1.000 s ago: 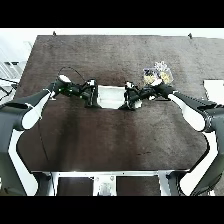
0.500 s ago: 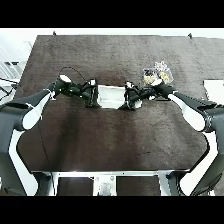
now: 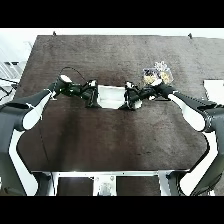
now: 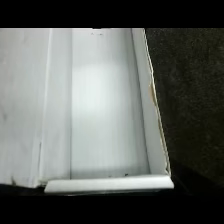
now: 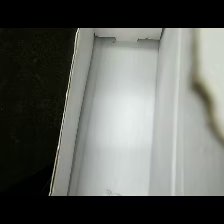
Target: Fold the box and place the chain.
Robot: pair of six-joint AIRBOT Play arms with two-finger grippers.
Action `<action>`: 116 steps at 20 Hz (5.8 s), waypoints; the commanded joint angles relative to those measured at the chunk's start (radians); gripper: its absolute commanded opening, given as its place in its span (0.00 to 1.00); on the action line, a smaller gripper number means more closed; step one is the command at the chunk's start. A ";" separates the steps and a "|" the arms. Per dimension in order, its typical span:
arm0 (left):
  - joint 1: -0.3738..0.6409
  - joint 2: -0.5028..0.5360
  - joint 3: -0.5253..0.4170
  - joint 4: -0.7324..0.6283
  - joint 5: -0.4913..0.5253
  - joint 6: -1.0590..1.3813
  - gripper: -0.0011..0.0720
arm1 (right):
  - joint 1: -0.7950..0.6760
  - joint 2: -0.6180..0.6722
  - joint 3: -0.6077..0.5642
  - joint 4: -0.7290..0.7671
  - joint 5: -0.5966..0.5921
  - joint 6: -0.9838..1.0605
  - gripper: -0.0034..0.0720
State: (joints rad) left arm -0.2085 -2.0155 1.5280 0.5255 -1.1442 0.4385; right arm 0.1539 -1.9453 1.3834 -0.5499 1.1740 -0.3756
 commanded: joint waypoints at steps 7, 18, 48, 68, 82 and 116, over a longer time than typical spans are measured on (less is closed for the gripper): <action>0.000 -0.002 0.000 -0.018 -0.011 0.060 1.00 | 0.001 0.000 0.000 0.000 -0.002 0.000 0.82; -0.009 -0.013 0.000 -0.051 0.018 0.056 0.97 | 0.001 0.000 0.000 0.000 -0.002 0.000 0.82; -0.025 -0.011 0.001 -0.013 0.029 0.041 0.49 | 0.001 0.000 0.000 0.000 -0.002 0.000 0.82; -0.024 -0.011 0.001 -0.010 0.030 0.030 0.49 | -0.113 0.091 0.000 -0.046 0.059 0.143 1.00; -0.025 -0.012 0.000 -0.006 0.047 -0.019 0.49 | -0.140 0.191 -0.027 0.076 0.343 0.219 0.06; -0.025 -0.013 -0.018 -0.002 0.116 -0.045 0.49 | 0.029 0.094 -0.032 0.304 -0.383 0.382 0.06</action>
State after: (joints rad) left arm -0.2333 -2.0274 1.5112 0.5175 -1.0485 0.3931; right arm 0.1833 -1.8416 1.3514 -0.1955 0.8211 -0.0429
